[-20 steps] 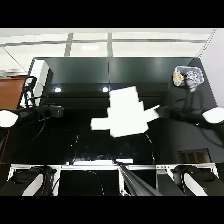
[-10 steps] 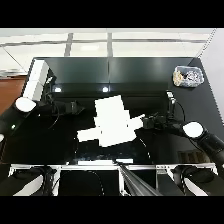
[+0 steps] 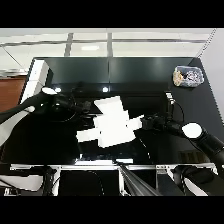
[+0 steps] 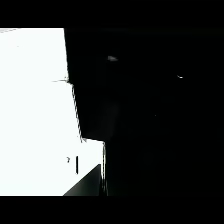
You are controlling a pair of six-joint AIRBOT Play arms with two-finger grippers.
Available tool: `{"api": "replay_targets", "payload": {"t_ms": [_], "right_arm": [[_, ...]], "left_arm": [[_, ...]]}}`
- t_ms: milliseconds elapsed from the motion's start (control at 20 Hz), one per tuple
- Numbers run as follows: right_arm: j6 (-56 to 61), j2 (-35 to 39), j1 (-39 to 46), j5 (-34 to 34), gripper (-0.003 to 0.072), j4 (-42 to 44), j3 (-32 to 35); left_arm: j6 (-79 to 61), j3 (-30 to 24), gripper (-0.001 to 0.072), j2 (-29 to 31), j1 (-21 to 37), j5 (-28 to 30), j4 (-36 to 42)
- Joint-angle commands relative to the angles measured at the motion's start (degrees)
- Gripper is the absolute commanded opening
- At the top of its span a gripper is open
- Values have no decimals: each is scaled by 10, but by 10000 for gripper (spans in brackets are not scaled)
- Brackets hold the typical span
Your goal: Fold the box and place the chain.
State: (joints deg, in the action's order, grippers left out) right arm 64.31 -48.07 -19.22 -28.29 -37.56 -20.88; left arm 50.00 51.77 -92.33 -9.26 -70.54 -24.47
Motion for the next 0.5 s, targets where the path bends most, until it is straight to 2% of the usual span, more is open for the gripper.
{"api": "replay_targets", "payload": {"t_ms": [0,150,200,300,350,400,450], "right_arm": [[0,0,-1,0,21,0,0],[0,0,-1,0,21,0,0],[0,0,-1,0,21,0,0],[0,0,-1,-2,21,0,0],[-1,0,-1,-5,22,0,0],[-1,0,-1,-6,163,0,0],[-1,1,0,-16,625,-1,-3]], "left_arm": [[-47,71,510,-73,-30,-109,-30],[-65,138,326,-113,-56,-185,-107],[-66,158,319,-127,-62,-210,-124],[-72,180,105,-139,-65,-215,-130],[-79,186,85,-139,-65,-210,-128],[-79,191,23,-139,-65,-204,-128],[-79,196,23,-139,-65,-202,-128]]}}
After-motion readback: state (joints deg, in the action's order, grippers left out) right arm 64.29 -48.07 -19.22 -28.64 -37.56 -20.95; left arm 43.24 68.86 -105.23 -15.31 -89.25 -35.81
